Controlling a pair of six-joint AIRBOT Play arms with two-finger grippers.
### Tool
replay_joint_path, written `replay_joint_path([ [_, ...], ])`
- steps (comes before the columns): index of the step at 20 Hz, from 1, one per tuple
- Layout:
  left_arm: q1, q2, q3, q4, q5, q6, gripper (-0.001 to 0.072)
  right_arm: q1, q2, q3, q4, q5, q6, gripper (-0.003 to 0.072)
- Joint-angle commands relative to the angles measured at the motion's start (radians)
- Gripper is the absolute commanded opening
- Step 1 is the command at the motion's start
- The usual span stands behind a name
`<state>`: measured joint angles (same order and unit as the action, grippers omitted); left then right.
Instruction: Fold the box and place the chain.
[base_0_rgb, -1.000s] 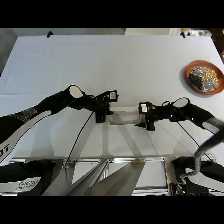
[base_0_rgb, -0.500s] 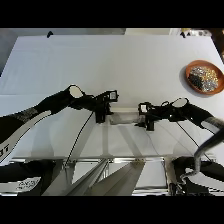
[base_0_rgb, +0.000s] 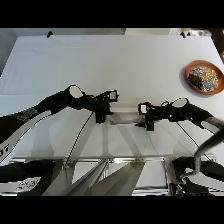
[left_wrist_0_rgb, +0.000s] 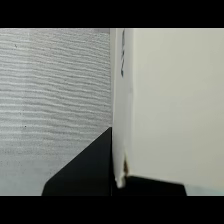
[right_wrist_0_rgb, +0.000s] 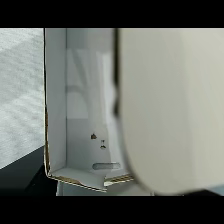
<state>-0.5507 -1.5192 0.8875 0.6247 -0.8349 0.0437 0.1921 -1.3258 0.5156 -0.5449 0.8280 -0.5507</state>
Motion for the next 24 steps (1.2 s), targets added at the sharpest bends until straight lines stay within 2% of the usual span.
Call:
replay_joint_path([
  [1, 0.000, 0.000, 0.000, 0.000, 0.000, 0.000, 0.0010, 0.000, -0.001, 0.000, 0.000, -0.001, 0.000, 0.0335],
  [22, 0.000, 0.001, 0.000, 0.000, -0.011, 0.000, 0.0010, 0.000, -0.001, 0.000, 0.000, -0.002, 0.000, 0.0335],
  [23, 0.000, 0.003, 0.000, 0.000, -0.015, 0.000, 0.0013, 0.000, -0.001, 0.000, 0.000, -0.002, 0.000, 0.0335],
  [24, 0.000, 0.008, 0.000, 0.001, -0.015, 0.000, 0.0050, 0.000, -0.001, 0.000, 0.000, -0.002, 0.000, 0.0335],
])
